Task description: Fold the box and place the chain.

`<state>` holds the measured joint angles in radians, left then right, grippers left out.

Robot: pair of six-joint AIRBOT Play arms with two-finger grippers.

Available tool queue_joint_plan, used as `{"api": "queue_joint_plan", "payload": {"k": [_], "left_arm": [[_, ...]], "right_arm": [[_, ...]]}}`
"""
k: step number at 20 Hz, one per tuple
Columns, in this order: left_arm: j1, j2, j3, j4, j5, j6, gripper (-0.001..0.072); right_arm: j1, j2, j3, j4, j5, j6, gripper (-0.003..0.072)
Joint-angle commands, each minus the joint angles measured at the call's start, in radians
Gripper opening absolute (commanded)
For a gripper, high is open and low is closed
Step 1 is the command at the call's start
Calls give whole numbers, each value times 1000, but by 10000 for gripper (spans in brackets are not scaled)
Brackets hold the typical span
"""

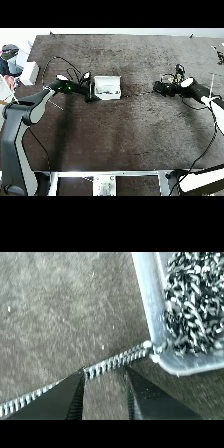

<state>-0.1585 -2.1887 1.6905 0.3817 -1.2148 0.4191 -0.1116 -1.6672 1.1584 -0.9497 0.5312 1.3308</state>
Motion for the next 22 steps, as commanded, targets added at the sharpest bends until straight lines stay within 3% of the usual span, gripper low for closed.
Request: {"api": "queue_joint_plan", "payload": {"k": [1, 2, 3, 6, 10, 15, 22], "left_arm": [[-1, 0, 1, 0, 0, 0, 286], [-1, 0, 1, 0, 0, 0, 286], [-1, 0, 1, 0, 0, 0, 286], [-1, 0, 1, 0, 0, 0, 286], [-1, 0, 1, 0, 0, 0, 286], [-1, 0, 1, 0, 0, 0, 286], [-1, 0, 1, 0, 0, 0, 286]], "right_arm": [[9, -41, -1, 77, -78, -4, 262], [9, -49, -1, 92, -91, -22, 76], [13, -52, -1, 132, -103, -64, 14], [30, 13, -1, 330, -6, -270, 13], [106, 195, -1, 540, 167, -457, 14], [282, 394, 8, 594, 105, -510, 14], [475, 398, 113, 562, 40, -553, 13]]}}
